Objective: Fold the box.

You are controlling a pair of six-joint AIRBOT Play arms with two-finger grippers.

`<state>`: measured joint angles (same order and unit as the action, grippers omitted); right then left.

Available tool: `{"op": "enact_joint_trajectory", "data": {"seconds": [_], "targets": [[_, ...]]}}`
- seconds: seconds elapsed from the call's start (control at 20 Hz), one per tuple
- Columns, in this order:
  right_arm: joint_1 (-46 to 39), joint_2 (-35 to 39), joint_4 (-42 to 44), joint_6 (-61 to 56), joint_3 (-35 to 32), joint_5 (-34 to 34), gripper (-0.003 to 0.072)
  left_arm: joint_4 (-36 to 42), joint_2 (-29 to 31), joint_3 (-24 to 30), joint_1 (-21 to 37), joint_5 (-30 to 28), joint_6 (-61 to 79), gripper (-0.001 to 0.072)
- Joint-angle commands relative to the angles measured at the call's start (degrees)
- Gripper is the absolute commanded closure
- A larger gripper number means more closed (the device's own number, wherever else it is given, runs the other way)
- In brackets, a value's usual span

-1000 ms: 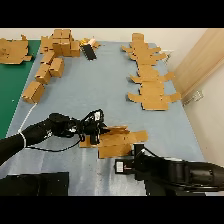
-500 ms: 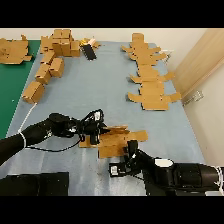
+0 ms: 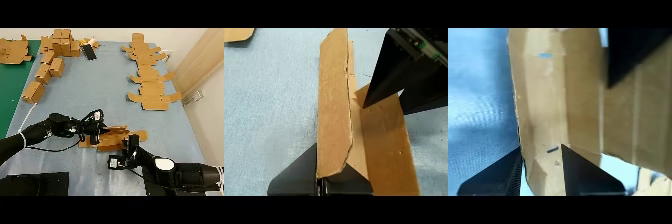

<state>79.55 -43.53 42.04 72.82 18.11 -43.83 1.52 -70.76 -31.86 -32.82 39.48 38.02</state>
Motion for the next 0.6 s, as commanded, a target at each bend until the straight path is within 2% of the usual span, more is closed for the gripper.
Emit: {"op": "enact_joint_trajectory", "data": {"seconds": [0.0,0.05,0.15,0.3,0.35,0.55], "targets": [[0.0,1.7,-1.4,-2.8,0.4,-2.0,0.0313,0.0,0.0,0.0,0.0,0.0,0.0,0.0698],[0.0,2.2,-1.4,-2.8,0.4,-3.1,0.0311,0.0,0.0,0.0,0.0,0.0,0.0,0.0698],[0.0,2.6,-1.8,-2.9,0.4,-3.6,0.0216,0.0,0.0,0.0,0.0,0.0,0.0,0.0698],[-0.2,2.5,-1.8,-3.0,0.4,-3.9,0.0209,0.0,0.0,0.0,0.0,0.0,0.0,0.0698],[-0.6,2.5,-1.9,-3.5,0.4,-4.0,0.0093,0.0,0.0,0.0,0.0,0.0,0.0,0.0698],[-3.6,2.5,-1.8,-8.4,0.4,-2.6,0.0079,0.0,0.0,0.0,0.0,0.0,0.0,0.0698]]}}
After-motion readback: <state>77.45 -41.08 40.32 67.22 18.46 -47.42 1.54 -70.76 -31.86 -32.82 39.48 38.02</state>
